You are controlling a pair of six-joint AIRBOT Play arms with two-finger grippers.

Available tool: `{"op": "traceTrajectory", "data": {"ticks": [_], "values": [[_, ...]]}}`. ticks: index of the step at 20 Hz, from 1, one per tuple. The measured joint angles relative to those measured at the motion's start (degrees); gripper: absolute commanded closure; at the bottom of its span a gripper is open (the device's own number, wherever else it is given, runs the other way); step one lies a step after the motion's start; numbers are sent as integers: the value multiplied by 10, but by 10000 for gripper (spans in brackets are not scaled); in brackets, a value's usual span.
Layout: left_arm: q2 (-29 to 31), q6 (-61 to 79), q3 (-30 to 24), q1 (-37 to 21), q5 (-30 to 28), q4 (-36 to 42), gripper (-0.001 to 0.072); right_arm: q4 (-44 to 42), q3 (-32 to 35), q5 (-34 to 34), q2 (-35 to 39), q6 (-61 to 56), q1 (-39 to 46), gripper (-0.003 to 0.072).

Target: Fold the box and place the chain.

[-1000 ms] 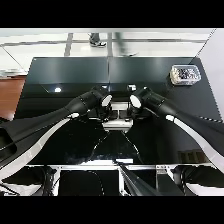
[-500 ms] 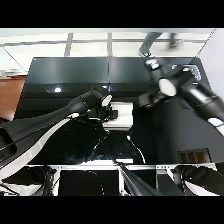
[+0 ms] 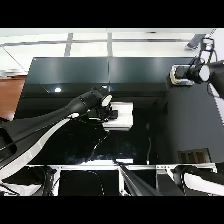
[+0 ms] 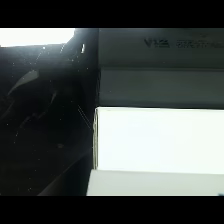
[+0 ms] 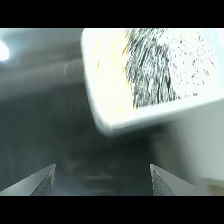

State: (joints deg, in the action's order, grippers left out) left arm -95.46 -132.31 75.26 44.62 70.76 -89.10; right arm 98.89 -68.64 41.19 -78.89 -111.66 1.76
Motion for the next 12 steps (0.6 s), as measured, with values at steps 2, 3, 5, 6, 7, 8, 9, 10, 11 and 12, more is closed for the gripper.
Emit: {"op": "traceTrajectory", "data": {"ticks": [2,3,5,6,7,8,9,10,11,12], "values": [[0,0,0,0,0,0,682,-67,-83,15,-76,-3,37,-33],[0,0,0,0,0,0,682,-105,-136,39,-119,-11,54,-32],[0,0,0,0,0,0,682,-173,-235,99,-198,-36,82,83],[0,1,0,0,0,0,683,-206,-283,131,-236,-49,95,87],[0,1,0,0,0,0,682,-233,-321,158,-268,-60,106,87],[0,1,0,0,0,0,683,-256,-350,178,-293,-68,112,87],[0,1,0,0,0,0,683,-273,-371,195,-313,-74,118,87],[0,1,0,0,0,0,683,-288,-388,207,-330,-80,122,87],[0,1,0,0,0,0,682,-297,-399,216,-344,-85,125,88],[0,1,0,0,0,0,682,-303,-407,222,-355,-88,127,129]]}}
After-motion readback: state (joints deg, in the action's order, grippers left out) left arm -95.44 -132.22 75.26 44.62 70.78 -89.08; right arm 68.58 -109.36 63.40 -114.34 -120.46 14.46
